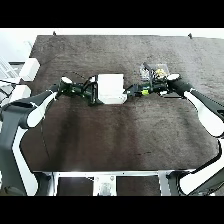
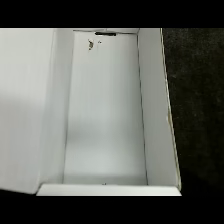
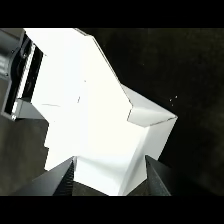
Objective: Fold the box and place the chain.
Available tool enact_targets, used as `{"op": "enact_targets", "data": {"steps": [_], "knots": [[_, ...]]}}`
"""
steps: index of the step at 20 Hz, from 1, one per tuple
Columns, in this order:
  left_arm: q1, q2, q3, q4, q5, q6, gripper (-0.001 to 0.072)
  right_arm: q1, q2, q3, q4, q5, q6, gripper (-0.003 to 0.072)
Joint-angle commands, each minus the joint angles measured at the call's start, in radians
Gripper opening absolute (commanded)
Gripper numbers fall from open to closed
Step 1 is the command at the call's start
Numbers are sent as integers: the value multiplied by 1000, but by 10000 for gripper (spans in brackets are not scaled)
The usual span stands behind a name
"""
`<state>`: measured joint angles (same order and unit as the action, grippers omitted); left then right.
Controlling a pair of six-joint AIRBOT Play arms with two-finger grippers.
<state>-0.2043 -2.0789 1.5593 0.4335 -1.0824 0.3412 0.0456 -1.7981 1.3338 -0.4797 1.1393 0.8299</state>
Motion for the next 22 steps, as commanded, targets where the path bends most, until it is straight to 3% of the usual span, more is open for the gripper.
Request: {"op": "enact_targets", "data": {"steps": [1,3,6,22], "knots": [[1,0,0,0,1,0,528,18,1,13,-11,-24,1,499],[0,0,0,0,0,0,529,31,1,26,-11,-24,9,497],[0,0,0,0,1,0,528,52,1,38,-56,-27,58,436],[0,0,0,0,0,0,528,201,0,157,-483,-148,446,437]]}}
